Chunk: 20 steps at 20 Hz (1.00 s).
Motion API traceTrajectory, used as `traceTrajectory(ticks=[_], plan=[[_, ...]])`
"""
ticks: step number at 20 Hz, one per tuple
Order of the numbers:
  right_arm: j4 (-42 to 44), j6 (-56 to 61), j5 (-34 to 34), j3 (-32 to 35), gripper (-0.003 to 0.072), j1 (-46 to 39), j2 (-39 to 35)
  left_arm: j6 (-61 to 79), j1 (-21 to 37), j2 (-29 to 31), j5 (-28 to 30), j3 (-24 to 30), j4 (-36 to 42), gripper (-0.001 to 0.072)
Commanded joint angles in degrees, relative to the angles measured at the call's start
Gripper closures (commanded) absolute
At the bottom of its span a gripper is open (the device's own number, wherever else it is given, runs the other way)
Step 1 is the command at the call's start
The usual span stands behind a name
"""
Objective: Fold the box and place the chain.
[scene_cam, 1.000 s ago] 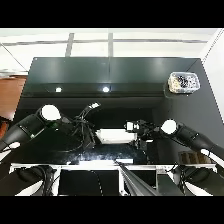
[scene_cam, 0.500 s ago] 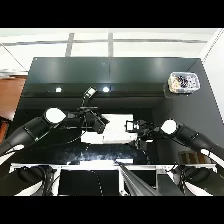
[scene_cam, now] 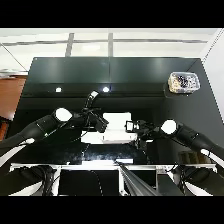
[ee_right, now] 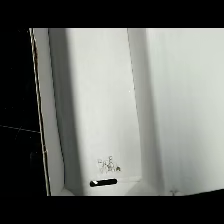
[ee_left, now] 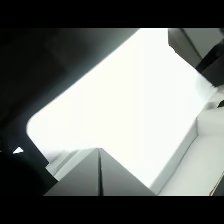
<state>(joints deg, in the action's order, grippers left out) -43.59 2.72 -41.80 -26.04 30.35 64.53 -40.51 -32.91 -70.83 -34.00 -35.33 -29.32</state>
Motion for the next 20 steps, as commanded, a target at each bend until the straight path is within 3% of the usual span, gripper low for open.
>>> traceTrajectory(ticks=[1,6,7,8,9,10,15,17,20], plan=[[0.07,0.04,0.07,-0.07,0.038,0.07,0.04,0.04,0.02,-0.85,-1.16,-0.02,-0.26,0.0679],[0.04,0.04,0.07,-0.07,0.038,0.04,0.04,0.13,4.26,1.57,-7.67,-1.46,-7.48,0.0661],[0.04,0.04,0.07,-0.07,0.038,0.04,0.02,0.11,5.75,2.8,-11.39,-1.86,-10.08,0.057],[0.04,0.02,0.07,-0.07,0.038,0.04,0.04,0.04,7.26,4.04,-14.43,-1.99,-12.41,0.0366],[0.04,0.02,0.07,-0.07,0.038,0.04,0.04,-0.02,8.94,5.33,-16.81,-1.97,-14.75,0.0064],[0.04,0.02,0.07,-0.07,0.038,0.04,0.04,-1.09,10.58,6.38,-19.26,-1.99,-16.72,-0.0011],[0.04,0.04,0.07,-0.07,0.038,0.04,0.04,-0.9,17.33,8.33,-30.71,-1.97,-19.98,-0.0011],[0.04,0.04,0.07,-0.07,0.038,0.04,0.04,10.71,16.06,8.33,-35.36,-1.77,-20.15,-0.0009],[0.04,0.04,0.07,-0.07,0.038,0.04,0.04,19.43,11.41,8.31,-31.91,-0.44,-21.64,-0.0007]])
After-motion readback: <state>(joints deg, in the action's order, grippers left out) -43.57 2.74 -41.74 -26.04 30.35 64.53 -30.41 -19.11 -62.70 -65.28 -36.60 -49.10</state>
